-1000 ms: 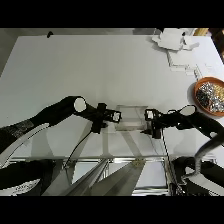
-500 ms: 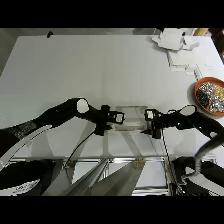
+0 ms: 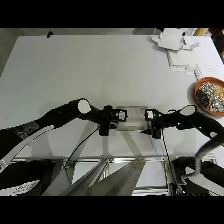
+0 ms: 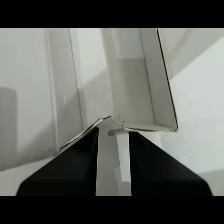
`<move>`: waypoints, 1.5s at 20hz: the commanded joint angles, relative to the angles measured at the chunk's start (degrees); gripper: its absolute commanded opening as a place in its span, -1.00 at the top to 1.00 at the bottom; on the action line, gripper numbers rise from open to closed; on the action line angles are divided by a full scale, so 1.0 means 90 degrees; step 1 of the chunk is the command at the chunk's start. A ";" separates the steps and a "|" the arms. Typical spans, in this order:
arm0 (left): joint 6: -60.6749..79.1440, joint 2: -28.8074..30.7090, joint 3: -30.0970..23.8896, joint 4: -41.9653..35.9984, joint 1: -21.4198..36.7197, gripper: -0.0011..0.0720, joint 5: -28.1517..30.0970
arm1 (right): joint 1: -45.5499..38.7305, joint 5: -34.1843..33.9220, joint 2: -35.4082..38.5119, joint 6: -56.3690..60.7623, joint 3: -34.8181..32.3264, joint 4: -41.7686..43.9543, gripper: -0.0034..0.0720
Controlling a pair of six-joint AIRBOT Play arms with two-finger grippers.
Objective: Fold the box and place the chain.
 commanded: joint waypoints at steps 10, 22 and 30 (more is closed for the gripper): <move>-0.0005 -0.0097 0.0000 -0.0665 -0.0250 0.15 0.0182 | -0.0002 -0.0002 0.0005 0.0002 0.0005 0.0002 -0.04; -0.3237 0.1141 0.0000 0.0896 0.0148 0.26 -0.0240 | -0.0002 -0.0002 0.0005 0.0002 0.0005 0.0005 -0.04; -0.8174 0.2086 -0.0478 0.2501 0.1583 0.81 -0.1195 | -0.0002 -0.0002 0.0005 0.0002 0.0005 0.0005 -0.04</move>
